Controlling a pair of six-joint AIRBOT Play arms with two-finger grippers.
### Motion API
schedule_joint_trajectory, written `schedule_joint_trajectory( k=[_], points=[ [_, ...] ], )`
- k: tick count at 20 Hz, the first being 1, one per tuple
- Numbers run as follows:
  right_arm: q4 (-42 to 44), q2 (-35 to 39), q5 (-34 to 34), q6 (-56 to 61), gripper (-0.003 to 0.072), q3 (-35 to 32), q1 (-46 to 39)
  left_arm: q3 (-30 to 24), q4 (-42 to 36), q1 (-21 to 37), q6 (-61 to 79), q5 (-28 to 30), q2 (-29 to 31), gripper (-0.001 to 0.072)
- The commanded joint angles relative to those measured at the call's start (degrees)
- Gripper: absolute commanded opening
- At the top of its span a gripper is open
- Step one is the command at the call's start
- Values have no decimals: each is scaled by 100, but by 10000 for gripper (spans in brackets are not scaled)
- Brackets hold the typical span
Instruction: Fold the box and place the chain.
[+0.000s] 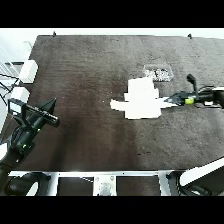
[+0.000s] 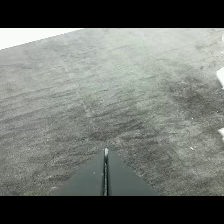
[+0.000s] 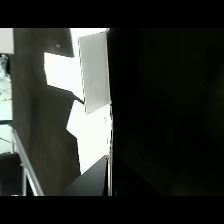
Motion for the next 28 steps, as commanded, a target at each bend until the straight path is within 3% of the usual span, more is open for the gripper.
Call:
schedule_joint_trajectory(
  k=[1, 9, 17, 18, 19, 20, 21, 24, 28],
  points=[
    [811, 603, -894, 4, 14, -944, 951, -4, 2, -2, 0, 2, 4, 19],
    [1285, 752, -3209, 105, 14, -1141, 2756, 0, 0, -2, 0, -24, 4, 19],
    [1285, 748, -3569, -44, 15, -1056, 3069, 0, 4, -2, 4, -22, 4, 21],
    [1285, 748, -3571, -44, 15, -1049, 3069, 0, 4, -2, 31, -28, 4, 155],
    [1285, 748, -3569, -42, 15, -1051, 3069, 0, 4, -2, 57, -76, 4, 520],
    [1285, 748, -3567, -39, 15, -1051, 3069, 2, 2, -2, 57, -107, 4, 585],
    [1285, 748, -3567, -42, 15, -1049, 3069, 20, 4, -2, 57, -111, 2, 519],
    [1285, 748, -3567, -46, 15, -1040, 3069, 328, 4, -2, 39, -50, -267, 523],
    [1281, 748, -3569, -87, 15, -1045, 3069, 1257, 9, -2, -297, 2, -1683, 523]
  ],
)
